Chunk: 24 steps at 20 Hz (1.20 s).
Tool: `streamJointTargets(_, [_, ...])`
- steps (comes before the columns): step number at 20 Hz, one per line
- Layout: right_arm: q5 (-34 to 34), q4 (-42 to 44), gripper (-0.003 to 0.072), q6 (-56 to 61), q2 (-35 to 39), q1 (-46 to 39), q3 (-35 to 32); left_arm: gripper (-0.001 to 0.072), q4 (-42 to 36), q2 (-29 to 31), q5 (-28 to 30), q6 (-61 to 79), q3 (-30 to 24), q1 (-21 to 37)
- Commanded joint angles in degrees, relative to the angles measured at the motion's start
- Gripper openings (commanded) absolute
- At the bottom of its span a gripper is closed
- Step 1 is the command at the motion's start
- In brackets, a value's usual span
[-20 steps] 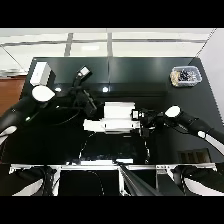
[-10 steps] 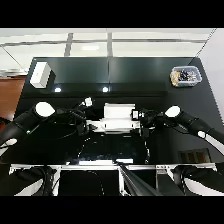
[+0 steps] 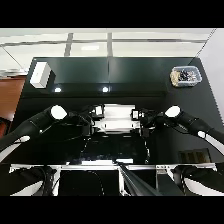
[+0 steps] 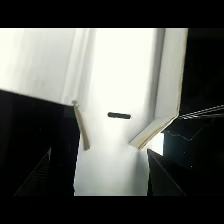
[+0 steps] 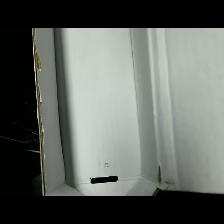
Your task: Fold the box and place the chain.
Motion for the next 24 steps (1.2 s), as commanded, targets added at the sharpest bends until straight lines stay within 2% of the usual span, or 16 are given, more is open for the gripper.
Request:
streamJointTargets(1, [0.02,0.02,0.0412,0.02,-0.04,0.04,-0.02,0.0672,0.09,-0.59,0.61,0.39,0.11,-1.99])
streamJointTargets(2, [0.0,0.02,0.0412,0.02,-0.04,0.04,-0.02,0.0582,-0.04,-0.59,0.63,0.37,0.11,-2.25])
streamJointTargets(3, [0.0,0.02,0.0412,0.02,-0.04,0.04,-0.02,0.0455,-0.7,-0.59,0.66,0.37,0.11,-2.27])
streamJointTargets(4, [0.02,0.02,0.0412,0.02,-0.04,0.02,-0.02,0.0269,-1.64,-0.59,0.85,0.37,0.11,-2.23])
streamJointTargets(5, [0.0,0.02,0.0412,0.02,-0.04,0.04,-0.02,0.0119,-2.05,-0.59,0.96,0.39,0.11,-2.23])
streamJointTargets(8, [0.0,0.02,0.0412,0.02,-0.04,0.04,-0.02,0.0113,-3.08,-0.59,1.22,0.37,0.11,-2.25])
streamJointTargets(12, [0.0,0.02,0.0412,0.02,-0.04,0.04,-0.02,0.0112,-8.17,-0.72,1.22,0.39,0.11,-2.25])
streamJointTargets(16, [0.0,0.02,0.0412,0.02,-0.04,0.04,-0.02,0.0112,-8.59,-0.98,1.18,0.39,0.11,-2.27])
streamJointTargets(21, [0.0,0.02,0.0412,0.04,-0.04,0.04,-0.02,0.0113,-15.56,-3.85,3.82,1.73,0.11,-4.24])
streamJointTargets(24, [0.0,0.02,0.0412,0.04,-0.04,0.04,-0.02,0.0112,-15.89,-5.66,3.85,4.02,0.11,-5.88])
